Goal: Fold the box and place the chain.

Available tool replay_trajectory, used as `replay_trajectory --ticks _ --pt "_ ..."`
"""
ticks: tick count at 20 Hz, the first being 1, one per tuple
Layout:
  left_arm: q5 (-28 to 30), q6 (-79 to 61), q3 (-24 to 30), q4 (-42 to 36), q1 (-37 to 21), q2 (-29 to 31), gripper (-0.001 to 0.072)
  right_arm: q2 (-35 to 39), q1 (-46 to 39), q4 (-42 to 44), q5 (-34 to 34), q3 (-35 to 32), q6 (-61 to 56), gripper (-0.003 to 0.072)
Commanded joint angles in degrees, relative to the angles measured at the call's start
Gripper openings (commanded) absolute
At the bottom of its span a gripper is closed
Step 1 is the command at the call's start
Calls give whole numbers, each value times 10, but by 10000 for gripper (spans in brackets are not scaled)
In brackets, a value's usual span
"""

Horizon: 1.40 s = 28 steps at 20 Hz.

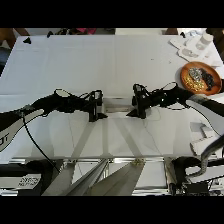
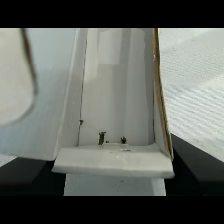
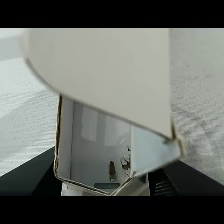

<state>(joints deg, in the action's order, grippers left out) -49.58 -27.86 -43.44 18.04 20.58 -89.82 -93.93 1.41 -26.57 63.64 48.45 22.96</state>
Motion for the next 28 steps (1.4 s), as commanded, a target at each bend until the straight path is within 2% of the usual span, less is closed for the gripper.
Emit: replay_trajectory --ticks 1,7,8,9,10,11,12,13,14,15,16,19,27,28 --pt "1 0 0 0 0 0 443 0 1 0 1 0 0 432" --pt "1 0 0 0 0 0 443 0 1 27 -1 0 0 436" --pt "1 0 0 0 0 0 443 0 1 50 -1 0 0 480" --pt "1 0 0 0 0 0 443 0 1 77 -1 0 0 646" --pt "1 0 0 0 0 0 443 0 1 100 -1 0 1 707" --pt "1 0 0 0 0 0 443 0 1 120 -1 0 1 706" --pt "1 0 0 0 0 0 443 0 1 129 3 0 -1 697" --pt "1 0 0 0 0 0 443 2 1 130 16 0 -5 652" --pt "1 0 0 0 0 0 443 2 1 132 38 0 -6 476" --pt "1 0 0 0 0 0 443 2 1 132 63 0 -6 268" --pt "1 0 0 0 0 0 443 2 1 131 86 0 -6 178" --pt "1 0 0 0 0 0 443 5 -1 129 120 0 -6 174" --pt "0 0 0 0 0 0 443 23 -61 117 121 0 -7 188" --pt "1 0 0 0 0 0 443 24 -70 116 120 0 -7 321"
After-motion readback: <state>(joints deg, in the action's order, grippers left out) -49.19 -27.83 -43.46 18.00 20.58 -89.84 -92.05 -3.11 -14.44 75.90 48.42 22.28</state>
